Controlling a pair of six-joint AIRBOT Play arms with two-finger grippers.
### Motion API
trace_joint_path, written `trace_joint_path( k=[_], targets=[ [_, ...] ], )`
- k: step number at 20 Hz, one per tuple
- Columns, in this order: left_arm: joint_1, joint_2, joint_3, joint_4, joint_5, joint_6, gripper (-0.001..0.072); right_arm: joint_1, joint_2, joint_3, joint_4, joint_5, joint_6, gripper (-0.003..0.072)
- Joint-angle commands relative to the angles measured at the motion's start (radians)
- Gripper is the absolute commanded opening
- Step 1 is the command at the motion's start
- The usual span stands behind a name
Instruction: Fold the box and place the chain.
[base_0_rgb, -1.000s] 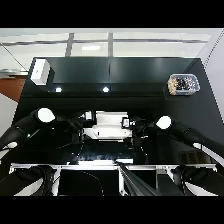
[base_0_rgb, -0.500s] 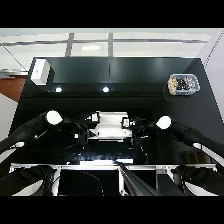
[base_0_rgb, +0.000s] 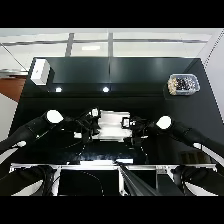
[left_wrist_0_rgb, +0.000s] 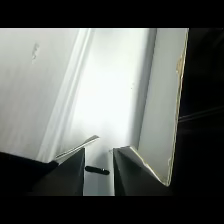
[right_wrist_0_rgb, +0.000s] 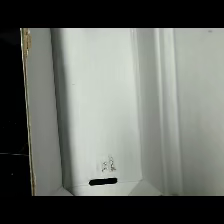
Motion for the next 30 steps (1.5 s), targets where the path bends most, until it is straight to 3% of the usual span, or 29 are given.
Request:
trace_joint_path(
  k=[1, 2, 3, 11, 17, 19, 21, 22, 23, 24, 26, 27, 28, 29, 30],
  targets=[
    [-0.019, -0.01, 0.0, -0.024, 0.021, 0.001, 0.0215, 0.0, -0.001, -0.001, 0.001, 0.001, 0.0, 0.0535],
    [-0.025, -0.01, 0.0, -0.016, 0.031, 0.002, 0.0151, 0.0, -0.001, -0.001, 0.0, 0.001, 0.0, 0.0535],
    [-0.03, -0.01, 0.0, -0.001, 0.036, 0.004, 0.0143, 0.0, -0.001, -0.001, 0.001, 0.001, 0.0, 0.0535],
    [-0.059, -0.022, -0.001, 0.096, 0.063, 0.003, 0.0144, 0.0, -0.001, -0.001, 0.001, 0.001, 0.0, 0.0535],
    [-0.059, -0.035, 0.0, 0.094, 0.062, 0.003, 0.0146, 0.0, -0.001, -0.001, 0.001, 0.001, 0.0, 0.0535],
    [-0.059, -0.035, 0.0, 0.09, 0.061, 0.003, 0.0224, 0.0, -0.001, -0.001, 0.001, 0.001, 0.0, 0.0535],
    [-0.059, -0.035, 0.0, 0.068, 0.047, 0.003, 0.0368, 0.0, -0.001, -0.001, 0.001, 0.001, 0.0, 0.0535],
    [-0.059, -0.035, 0.0, 0.068, 0.045, 0.004, 0.0403, 0.0, -0.001, -0.001, 0.001, 0.001, 0.0, 0.0535],
    [-0.059, -0.035, 0.0, 0.071, 0.042, 0.004, 0.04, 0.0, -0.001, -0.001, 0.001, 0.001, 0.0, 0.0535],
    [-0.059, -0.035, 0.0, 0.072, 0.042, 0.003, 0.0345, 0.0, -0.001, -0.001, 0.001, 0.001, 0.0, 0.0535],
    [-0.059, -0.035, 0.0, 0.071, 0.042, 0.003, 0.0365, 0.0, -0.001, -0.001, 0.001, 0.001, 0.0, 0.0535],
    [-0.058, -0.035, 0.0, 0.073, 0.045, 0.003, 0.0341, 0.0, -0.001, -0.001, 0.001, 0.001, 0.0, 0.0535],
    [-0.056, -0.032, 0.004, 0.087, 0.045, 0.003, 0.0226, 0.0, -0.001, -0.001, 0.001, 0.001, 0.0, 0.0535],
    [-0.052, -0.025, 0.011, 0.117, 0.045, -0.016, 0.02, 0.0, -0.001, -0.001, 0.001, 0.001, 0.0, 0.0535],
    [-0.045, -0.013, 0.018, 0.149, 0.045, -0.05, 0.0127, 0.0, -0.001, -0.001, 0.001, 0.001, 0.0, 0.0535]
  ],
)
